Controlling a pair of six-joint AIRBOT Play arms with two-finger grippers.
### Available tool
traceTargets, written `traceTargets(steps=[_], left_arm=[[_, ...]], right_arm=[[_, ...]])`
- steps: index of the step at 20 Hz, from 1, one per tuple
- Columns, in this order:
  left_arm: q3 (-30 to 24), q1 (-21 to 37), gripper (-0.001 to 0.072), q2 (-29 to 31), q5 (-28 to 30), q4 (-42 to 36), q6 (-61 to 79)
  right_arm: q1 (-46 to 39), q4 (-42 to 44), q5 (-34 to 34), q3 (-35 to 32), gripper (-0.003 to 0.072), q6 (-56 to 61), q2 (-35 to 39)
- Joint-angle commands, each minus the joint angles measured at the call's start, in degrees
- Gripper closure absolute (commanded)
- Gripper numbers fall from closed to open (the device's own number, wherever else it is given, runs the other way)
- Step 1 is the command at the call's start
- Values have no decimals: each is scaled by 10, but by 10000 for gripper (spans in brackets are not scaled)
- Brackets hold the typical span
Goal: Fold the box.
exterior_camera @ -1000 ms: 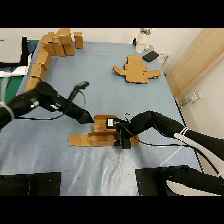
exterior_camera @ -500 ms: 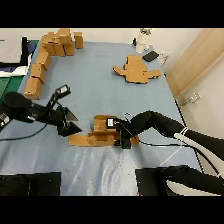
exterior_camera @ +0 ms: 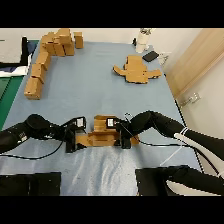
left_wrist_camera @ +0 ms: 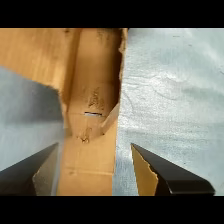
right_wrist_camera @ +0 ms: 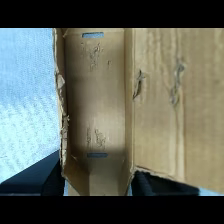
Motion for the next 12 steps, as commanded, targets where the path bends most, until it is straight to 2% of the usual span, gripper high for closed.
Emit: traceTargets(steps=[1,5,6,7,8,12], left_arm=[[3,-35,6,-24,41,-46,66],[12,-42,7,-46,56,-73,77],[12,-42,61,-47,53,-73,77],[12,-42,279,-47,45,-73,78],[12,-42,362,-47,35,-73,78],[12,-42,365,-47,28,-75,89]], right_arm=[[0,0,0,0,223,0,0],[0,0,0,0,223,0,0],[0,0,0,0,223,0,0],[0,0,0,0,223,0,0],[0,0,0,0,223,0,0],[0,0,0,0,223,0,0]])
